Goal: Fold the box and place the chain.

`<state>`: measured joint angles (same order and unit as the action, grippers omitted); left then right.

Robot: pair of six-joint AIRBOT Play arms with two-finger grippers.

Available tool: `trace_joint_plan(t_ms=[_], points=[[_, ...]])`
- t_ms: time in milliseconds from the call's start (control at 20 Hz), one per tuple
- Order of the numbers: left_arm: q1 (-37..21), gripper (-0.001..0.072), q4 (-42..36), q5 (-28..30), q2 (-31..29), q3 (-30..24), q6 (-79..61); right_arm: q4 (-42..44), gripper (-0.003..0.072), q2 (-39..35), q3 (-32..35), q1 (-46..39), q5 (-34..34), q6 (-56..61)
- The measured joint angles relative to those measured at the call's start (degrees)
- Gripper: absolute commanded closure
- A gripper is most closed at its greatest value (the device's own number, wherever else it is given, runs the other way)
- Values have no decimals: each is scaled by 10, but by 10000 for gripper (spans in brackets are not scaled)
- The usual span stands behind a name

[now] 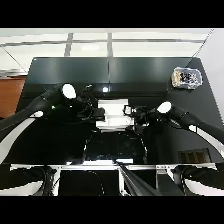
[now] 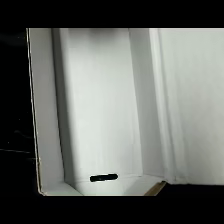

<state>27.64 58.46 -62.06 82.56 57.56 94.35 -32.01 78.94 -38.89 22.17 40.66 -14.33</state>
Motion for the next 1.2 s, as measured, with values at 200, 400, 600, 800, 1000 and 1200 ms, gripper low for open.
trace_joint_plan(t_ms=[200,400,600,800,1000,1200], points=[[45,210,111,38,0,4,106,1,449,0,0,0,-2,0],[82,210,215,44,0,5,184,0,449,0,0,0,-1,0],[101,211,257,42,0,5,229,0,449,0,0,0,0,0],[117,210,283,42,0,5,268,0,449,0,0,0,0,0],[134,256,301,44,6,5,299,-1,449,0,0,0,0,0],[146,371,304,45,18,12,315,-1,449,0,0,0,0,0]])
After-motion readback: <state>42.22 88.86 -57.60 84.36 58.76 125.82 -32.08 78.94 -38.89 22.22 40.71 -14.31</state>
